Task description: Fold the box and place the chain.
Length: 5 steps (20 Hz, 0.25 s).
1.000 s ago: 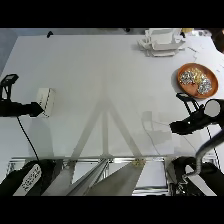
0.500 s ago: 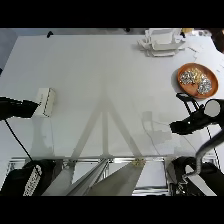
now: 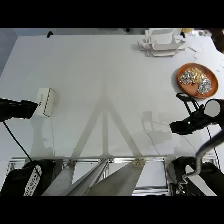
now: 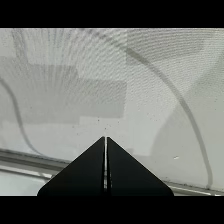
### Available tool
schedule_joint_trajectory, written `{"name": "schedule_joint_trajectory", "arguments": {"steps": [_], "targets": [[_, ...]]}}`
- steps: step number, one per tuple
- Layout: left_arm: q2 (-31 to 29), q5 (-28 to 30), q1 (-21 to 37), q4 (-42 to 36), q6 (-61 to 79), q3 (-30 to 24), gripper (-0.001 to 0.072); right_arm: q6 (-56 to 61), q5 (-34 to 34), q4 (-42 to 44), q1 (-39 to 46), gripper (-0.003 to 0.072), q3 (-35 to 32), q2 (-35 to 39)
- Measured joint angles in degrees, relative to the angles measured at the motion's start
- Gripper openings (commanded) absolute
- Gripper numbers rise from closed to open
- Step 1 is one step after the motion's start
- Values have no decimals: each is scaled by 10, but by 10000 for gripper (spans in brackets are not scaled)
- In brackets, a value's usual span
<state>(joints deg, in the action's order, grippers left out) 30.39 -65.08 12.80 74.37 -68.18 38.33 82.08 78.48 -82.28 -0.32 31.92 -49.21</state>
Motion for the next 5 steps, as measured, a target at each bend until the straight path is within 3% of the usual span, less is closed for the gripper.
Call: {"name": "schedule_joint_trajectory", "arguments": {"steps": [5], "targets": [[0,8,0,0,-2,0,688,0,0,0,0,17,0,0]]}}
